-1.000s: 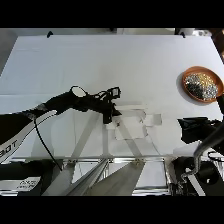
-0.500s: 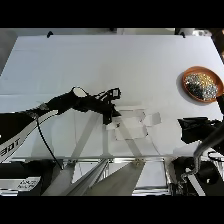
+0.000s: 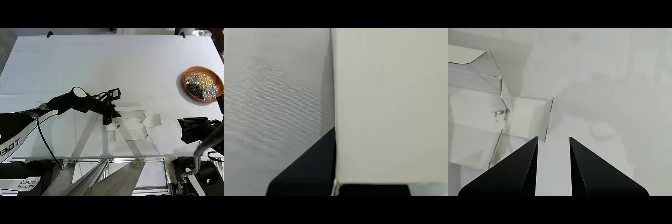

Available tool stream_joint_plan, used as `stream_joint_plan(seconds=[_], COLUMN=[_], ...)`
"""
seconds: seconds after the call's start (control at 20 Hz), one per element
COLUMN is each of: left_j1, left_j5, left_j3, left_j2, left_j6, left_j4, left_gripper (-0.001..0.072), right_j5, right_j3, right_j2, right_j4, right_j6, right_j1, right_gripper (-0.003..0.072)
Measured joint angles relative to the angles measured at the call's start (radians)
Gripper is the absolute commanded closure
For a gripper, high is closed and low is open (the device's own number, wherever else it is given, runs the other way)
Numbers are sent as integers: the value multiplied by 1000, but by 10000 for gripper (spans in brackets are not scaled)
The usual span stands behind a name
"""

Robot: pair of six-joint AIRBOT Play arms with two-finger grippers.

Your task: Fold the box and place the chain.

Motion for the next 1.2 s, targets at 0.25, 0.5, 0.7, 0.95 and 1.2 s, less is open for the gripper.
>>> stream_joint_plan(seconds=[0.25, 0.5, 0.7, 0.95, 1.2], left_j1=[0, 0, 0, 0, 0], left_j5=[-24, -27, -24, -24, -23], left_j3=[0, 0, 0, 0, 0], left_j2=[0, -2, -14, -19, -20], left_j6=[15, 25, 27, 28, 28], left_j4=[0, 0, -1, -2, -2], left_gripper=[703, 703, 703, 700, 700], right_j5=[0, 0, 0, 0, 0], right_j3=[0, 0, 0, 0, 0], right_j2=[0, 0, 0, 0, 0], right_j4=[0, 0, 0, 0, 0], right_j6=[0, 0, 0, 0, 0], right_j1=[0, 0, 0, 0, 0], right_gripper=[464, 464, 464, 464, 464])
